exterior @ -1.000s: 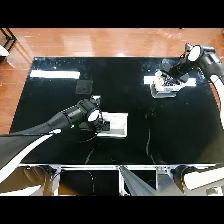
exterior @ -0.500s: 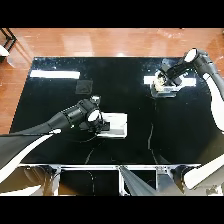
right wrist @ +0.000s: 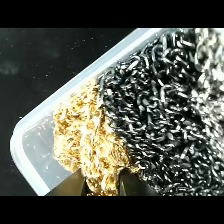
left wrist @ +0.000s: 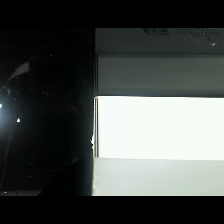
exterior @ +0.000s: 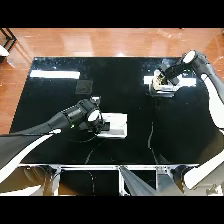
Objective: Fold the box and place the chain.
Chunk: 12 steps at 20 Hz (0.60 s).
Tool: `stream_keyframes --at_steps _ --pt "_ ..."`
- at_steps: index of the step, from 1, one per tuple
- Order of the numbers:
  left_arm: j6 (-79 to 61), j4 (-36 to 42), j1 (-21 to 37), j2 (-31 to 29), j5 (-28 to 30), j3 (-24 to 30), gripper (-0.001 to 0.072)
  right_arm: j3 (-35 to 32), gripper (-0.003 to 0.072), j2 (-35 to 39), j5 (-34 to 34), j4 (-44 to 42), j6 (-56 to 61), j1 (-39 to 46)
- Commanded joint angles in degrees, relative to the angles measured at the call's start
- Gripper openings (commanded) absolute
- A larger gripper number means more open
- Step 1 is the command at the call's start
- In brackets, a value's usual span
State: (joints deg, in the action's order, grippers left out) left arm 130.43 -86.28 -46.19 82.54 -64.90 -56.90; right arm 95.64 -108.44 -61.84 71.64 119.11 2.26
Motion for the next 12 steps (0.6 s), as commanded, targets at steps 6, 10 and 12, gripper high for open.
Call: stream_keyframes --at_steps 6,10,12 --pt "-0.02 -0.02 0.02 -0.02 0.07 -0.04 0.0023 0.79 0.002 7.89 -3.45 0.11 -12.07 2.01" --pt "-0.17 -0.02 0.02 -0.02 0.09 -0.04 0.0023 0.79 0.0019 17.64 -2.54 -1.53 -20.7 2.45" --pt "-0.15 0.0 0.02 -0.02 0.07 -0.04 0.0023 0.79 0.0019 22.49 -1.46 -1.55 -22.67 2.78"
